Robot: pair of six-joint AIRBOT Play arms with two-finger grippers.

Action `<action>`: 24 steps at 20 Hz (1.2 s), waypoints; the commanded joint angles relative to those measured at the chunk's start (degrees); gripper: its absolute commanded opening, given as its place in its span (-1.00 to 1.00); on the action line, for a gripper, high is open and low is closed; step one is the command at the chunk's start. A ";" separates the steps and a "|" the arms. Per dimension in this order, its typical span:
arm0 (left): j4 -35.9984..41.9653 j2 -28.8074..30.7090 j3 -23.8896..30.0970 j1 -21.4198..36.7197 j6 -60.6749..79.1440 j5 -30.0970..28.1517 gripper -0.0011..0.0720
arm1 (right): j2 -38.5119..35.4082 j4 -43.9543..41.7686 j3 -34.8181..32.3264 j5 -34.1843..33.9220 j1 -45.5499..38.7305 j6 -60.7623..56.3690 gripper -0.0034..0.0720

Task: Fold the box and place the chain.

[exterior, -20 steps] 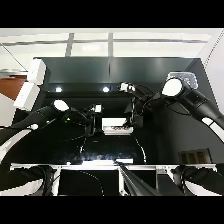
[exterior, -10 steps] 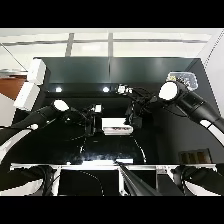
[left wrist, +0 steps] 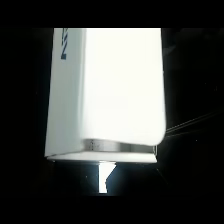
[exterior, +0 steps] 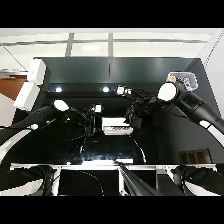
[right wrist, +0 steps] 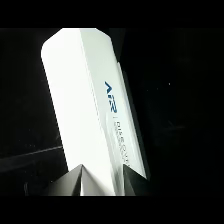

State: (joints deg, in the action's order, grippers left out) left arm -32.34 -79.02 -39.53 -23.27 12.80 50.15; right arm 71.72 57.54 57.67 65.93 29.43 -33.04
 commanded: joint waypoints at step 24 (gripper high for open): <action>-0.02 -0.04 -0.04 0.00 0.02 0.00 0.12 | -0.02 4.00 -0.31 -2.29 3.67 -3.34 0.17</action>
State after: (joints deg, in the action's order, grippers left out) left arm -32.34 -79.02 -39.53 -23.27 12.86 50.15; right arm 71.72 61.30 57.36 64.01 33.06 -36.07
